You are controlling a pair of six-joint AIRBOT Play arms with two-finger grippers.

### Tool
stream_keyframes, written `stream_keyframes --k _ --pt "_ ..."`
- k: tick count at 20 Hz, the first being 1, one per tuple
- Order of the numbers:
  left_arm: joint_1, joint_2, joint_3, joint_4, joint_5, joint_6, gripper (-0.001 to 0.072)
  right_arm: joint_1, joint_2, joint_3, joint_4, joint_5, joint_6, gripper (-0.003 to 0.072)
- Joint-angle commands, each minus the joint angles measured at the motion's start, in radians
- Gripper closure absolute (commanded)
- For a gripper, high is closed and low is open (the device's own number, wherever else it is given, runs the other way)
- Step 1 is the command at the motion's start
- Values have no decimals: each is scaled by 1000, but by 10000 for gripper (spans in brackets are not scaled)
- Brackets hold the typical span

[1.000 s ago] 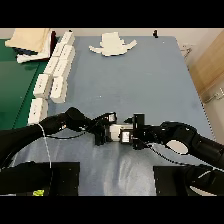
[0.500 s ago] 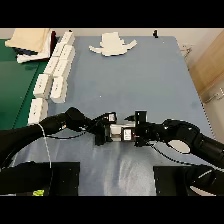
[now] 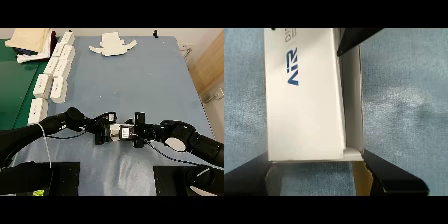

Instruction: Fold the box.

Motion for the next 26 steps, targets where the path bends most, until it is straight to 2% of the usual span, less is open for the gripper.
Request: stream_keyframes --k 1,7,15,16,17,21,22,23,24,26 --pt "0 0 0 1 -2 1 258 1 -5 0 40 31 0 324" --pt "0 0 0 1 -2 1 257 7 -4 0 94 92 0 324" --pt "0 0 0 1 -2 1 258 7 26 2 101 89 1 315" --pt "0 0 0 1 -2 1 258 7 37 2 117 90 1 284" --pt "0 0 0 1 -2 1 257 6 48 2 127 91 1 212" --pt "0 0 0 1 -2 1 258 6 125 2 143 93 88 202" --pt "0 0 0 1 -2 1 258 6 151 2 145 98 174 285" --pt "0 0 0 1 -2 1 258 6 177 2 156 111 294 504" --pt "0 0 0 1 -2 1 257 6 193 1 166 119 412 686" --pt "0 0 0 1 -2 1 257 6 203 -18 198 87 640 684"
